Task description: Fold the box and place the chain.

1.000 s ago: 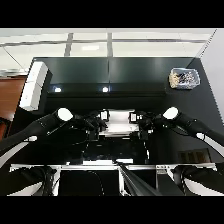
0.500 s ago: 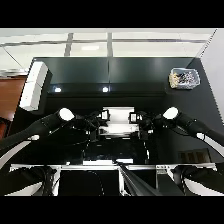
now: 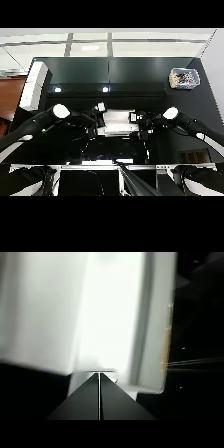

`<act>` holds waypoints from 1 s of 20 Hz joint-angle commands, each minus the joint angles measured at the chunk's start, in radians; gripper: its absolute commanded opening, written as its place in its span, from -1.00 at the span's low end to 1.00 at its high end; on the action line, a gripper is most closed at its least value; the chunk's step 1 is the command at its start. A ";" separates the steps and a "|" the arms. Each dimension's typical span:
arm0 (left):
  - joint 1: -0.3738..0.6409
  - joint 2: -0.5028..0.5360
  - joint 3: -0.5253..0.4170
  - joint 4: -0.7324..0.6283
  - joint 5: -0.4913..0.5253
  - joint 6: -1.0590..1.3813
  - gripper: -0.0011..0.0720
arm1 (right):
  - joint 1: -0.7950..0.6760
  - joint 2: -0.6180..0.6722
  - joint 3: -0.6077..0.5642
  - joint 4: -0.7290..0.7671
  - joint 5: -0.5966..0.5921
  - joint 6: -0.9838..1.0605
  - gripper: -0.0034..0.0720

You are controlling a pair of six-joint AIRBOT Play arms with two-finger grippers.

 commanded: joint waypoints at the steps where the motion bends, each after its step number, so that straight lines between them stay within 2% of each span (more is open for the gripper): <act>1: 0.084 0.129 0.010 0.189 -0.062 -0.302 -0.90 | 0.000 0.000 0.000 -0.001 0.002 -0.001 -0.30; 3: 0.163 0.193 0.009 0.209 -0.149 -0.385 -0.90 | 0.000 0.000 0.000 -0.001 0.002 -0.001 -0.30; 6: 0.301 0.204 -0.003 0.212 -0.286 -0.670 -0.90 | 0.000 0.000 0.000 -0.001 0.002 -0.001 -0.30; 8: 0.383 0.202 -0.065 0.187 -0.287 -0.858 -0.90 | 0.000 0.000 0.000 -0.001 0.002 -0.001 -0.30; 10: 0.460 0.193 -0.132 0.121 -0.281 -0.933 -0.90 | 0.000 0.000 0.000 -0.001 0.002 -0.001 -0.30; 13: 0.566 0.147 -0.201 -0.072 -0.293 -0.950 -0.90 | 0.000 0.000 0.000 -0.001 0.002 -0.001 -0.30; 15: 0.589 0.103 -0.210 -0.103 -0.292 -0.949 -0.90 | 0.000 0.000 0.000 -0.001 0.001 -0.001 -0.30; 20: 0.572 -0.008 -0.210 -0.119 -0.288 -0.926 -0.90 | 0.000 0.000 0.000 -0.001 0.001 -0.001 -0.30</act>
